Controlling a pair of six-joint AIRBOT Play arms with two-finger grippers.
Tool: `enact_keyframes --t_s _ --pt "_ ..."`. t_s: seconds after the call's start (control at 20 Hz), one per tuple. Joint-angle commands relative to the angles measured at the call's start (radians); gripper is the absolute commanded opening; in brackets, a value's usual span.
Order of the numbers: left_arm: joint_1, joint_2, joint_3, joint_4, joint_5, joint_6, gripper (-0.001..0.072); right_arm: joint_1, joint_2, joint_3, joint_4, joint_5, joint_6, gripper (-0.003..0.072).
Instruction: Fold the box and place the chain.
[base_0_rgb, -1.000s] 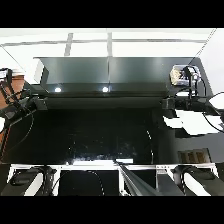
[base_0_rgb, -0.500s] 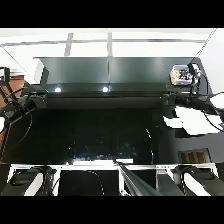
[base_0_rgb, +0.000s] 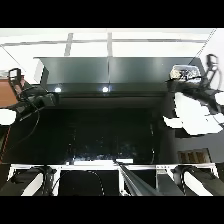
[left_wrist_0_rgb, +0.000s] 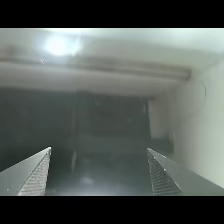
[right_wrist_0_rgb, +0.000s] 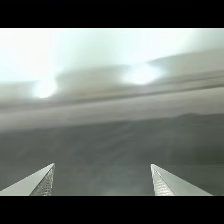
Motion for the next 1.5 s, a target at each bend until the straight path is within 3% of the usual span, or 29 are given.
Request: enact_keyframes --t_s 0.0,0.05,0.15,0.25,0.4,0.7,1.05,1.1,1.15,1.2,1.25,1.3,1.35,1.45 --pt "-0.026 -0.05 0.0 -0.01 -0.045 0.0 0.0705 -0.262 -0.1 0.134 -0.317 0.156 0.196 0.0712" --pt "-0.026 -0.055 -0.001 -0.009 -0.059 0.0 0.0705 -0.379 -0.155 0.216 -0.436 0.26 0.216 0.0713" --pt "-0.026 -0.057 -0.001 -0.008 -0.064 0.001 0.0705 -0.61 -0.288 0.375 -0.512 0.499 0.172 0.072" --pt "-0.026 -0.057 -0.001 -0.007 -0.064 0.002 0.0705 -0.806 -0.418 0.499 -0.438 0.683 0.147 0.072" --pt "-0.026 -0.057 -0.001 -0.007 -0.064 0.002 0.0705 -0.97 -0.539 0.6 -0.294 0.752 0.114 0.072" --pt "-0.026 -0.058 -0.001 -0.011 -0.076 0.001 0.0705 -0.961 -0.776 0.766 -0.281 0.869 -0.055 0.072" --pt "-0.027 -0.058 -0.001 -0.041 -0.085 0.0 0.0704 -0.858 -0.814 0.769 -0.276 0.894 -0.207 0.072" --pt "-0.026 -0.058 -0.001 -0.04 -0.086 0.0 0.0704 -0.852 -0.813 0.769 -0.275 0.912 -0.207 0.063" --pt "-0.026 -0.058 -0.001 -0.04 -0.085 0.001 0.0704 -0.849 -0.811 0.769 -0.274 0.928 -0.206 0.0473" --pt "-0.026 -0.058 -0.001 -0.04 -0.085 0.001 0.0704 -0.847 -0.806 0.769 -0.26 0.948 -0.207 0.0392" --pt "-0.026 -0.058 -0.001 -0.04 -0.085 0.001 0.0704 -0.845 -0.798 0.769 -0.245 0.963 -0.211 0.0191" --pt "-0.026 -0.058 -0.001 -0.04 -0.085 0.001 0.0704 -0.842 -0.785 0.769 -0.232 0.981 -0.215 0.0082" --pt "-0.026 -0.058 -0.001 -0.04 -0.085 0.001 0.0704 -0.835 -0.768 0.768 -0.232 0.997 -0.217 0.0012" --pt "-0.026 -0.058 -0.001 -0.04 -0.085 0.001 0.0704 -0.82 -0.7 0.73 -0.207 0.988 -0.217 0.001"
